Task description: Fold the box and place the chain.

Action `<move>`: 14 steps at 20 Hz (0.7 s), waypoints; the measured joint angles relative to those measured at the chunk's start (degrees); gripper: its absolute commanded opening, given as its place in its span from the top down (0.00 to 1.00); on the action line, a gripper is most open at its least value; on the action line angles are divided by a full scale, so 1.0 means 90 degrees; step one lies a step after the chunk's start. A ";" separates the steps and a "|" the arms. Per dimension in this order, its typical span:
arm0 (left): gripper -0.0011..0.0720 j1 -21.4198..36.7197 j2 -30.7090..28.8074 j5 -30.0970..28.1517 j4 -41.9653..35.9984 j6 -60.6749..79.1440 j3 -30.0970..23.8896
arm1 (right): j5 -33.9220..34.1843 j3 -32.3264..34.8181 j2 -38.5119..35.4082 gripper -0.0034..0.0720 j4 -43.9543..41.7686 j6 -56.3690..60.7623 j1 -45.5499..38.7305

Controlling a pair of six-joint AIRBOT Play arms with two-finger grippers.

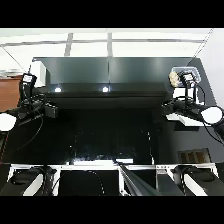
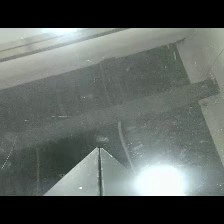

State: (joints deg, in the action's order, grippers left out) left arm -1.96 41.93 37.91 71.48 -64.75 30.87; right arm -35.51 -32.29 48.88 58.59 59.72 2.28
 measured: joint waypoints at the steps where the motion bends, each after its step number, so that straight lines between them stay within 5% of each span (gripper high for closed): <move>1: 0.95 0.0000 0.0000 -0.0002 0.0000 0.0000 0.0000 | 0.0000 0.0000 0.0000 0.94 0.0000 0.0000 0.0000; 14: 0.94 0.0000 0.0000 -0.0002 0.0000 0.0000 0.0000 | 0.0083 0.0000 0.0000 0.94 -0.0107 0.0000 0.0000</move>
State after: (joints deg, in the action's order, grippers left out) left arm -1.96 41.93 37.89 71.48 -64.75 30.87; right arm -34.76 -32.29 48.88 57.63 59.72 2.28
